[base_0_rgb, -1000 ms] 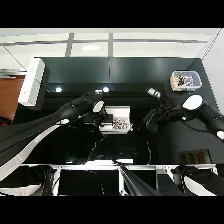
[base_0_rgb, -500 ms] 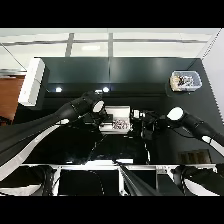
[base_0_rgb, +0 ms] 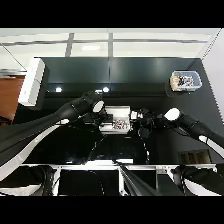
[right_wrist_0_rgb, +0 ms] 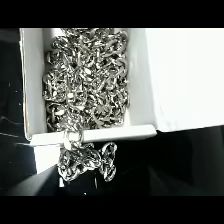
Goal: Fold the box and place the chain.
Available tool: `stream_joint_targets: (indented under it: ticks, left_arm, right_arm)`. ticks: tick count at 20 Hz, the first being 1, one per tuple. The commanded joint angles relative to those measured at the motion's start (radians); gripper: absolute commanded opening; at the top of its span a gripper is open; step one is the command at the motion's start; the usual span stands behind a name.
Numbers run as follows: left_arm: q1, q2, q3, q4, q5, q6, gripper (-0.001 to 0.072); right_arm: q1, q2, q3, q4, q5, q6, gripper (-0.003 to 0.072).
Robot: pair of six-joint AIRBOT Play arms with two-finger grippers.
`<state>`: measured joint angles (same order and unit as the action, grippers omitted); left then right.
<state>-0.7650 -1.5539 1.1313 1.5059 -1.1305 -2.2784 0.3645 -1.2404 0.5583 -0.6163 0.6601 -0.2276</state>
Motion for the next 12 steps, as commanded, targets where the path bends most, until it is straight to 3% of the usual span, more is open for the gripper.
stream_joint_targets:
  ticks: [1, 6, 7, 10, 12]
  left_arm:
    - [0.0, 0.0, 0.0, 0.0, 0.0, 0.0, 0.0031]
    - [0.0, 0.0, 0.0, 0.0, 0.0, 0.0, 0.0031]
    - [0.0, -0.001, 0.0, 0.0, 0.0, 0.0, 0.0032]
    - [0.0, 0.0, 0.0, 0.0, 0.0, 0.0, 0.0031]
    - [0.001, -0.001, 0.0, 0.0, 0.0, 0.0, 0.0031]
  right_arm:
    - [0.002, -0.008, 0.0, 0.007, 0.014, -0.002, 0.054]
    - [0.006, -0.012, 0.0, 0.021, 0.028, -0.002, 0.0538]
    - [0.011, -0.016, 0.0, 0.026, 0.027, -0.002, 0.0477]
    - [0.02, -0.027, 0.0, 0.029, 0.027, 0.007, 0.0019]
    - [0.019, -0.026, 0.0, 0.027, 0.02, 0.038, 0.0011]
